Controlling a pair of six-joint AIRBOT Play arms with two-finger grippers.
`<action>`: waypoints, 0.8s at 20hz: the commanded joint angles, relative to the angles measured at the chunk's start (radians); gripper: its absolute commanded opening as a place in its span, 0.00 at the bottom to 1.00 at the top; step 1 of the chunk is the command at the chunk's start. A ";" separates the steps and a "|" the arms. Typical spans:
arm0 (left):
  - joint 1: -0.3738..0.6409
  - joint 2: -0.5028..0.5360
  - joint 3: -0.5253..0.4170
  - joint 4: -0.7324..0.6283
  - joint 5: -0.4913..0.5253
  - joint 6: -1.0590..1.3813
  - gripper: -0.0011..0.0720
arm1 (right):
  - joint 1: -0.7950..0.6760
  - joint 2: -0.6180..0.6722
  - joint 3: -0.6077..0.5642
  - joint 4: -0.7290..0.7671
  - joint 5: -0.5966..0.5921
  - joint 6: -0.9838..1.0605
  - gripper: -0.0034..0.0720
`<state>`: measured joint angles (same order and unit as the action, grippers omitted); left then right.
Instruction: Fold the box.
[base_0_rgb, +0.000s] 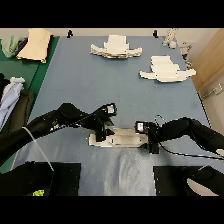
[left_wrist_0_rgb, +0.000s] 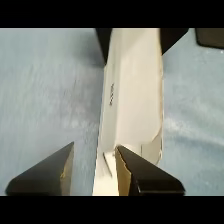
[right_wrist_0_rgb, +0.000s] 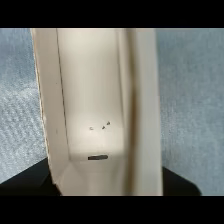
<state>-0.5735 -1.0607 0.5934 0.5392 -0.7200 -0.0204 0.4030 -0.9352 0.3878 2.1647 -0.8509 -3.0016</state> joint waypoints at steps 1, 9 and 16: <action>0.055 0.126 0.001 0.290 -0.095 -0.432 0.54 | 0.000 0.000 0.000 0.000 0.001 0.000 0.77; -0.090 0.225 0.001 0.071 -0.316 -0.897 0.03 | 0.000 0.000 0.000 0.000 0.001 0.000 0.77; -0.199 -0.004 0.094 -0.140 0.016 -0.898 0.03 | 0.000 0.000 0.000 0.000 0.001 0.000 0.77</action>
<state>-0.7525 -0.9882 0.6422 0.4679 -0.8154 -0.8932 0.4030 -0.9352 0.3878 2.1647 -0.8505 -3.0020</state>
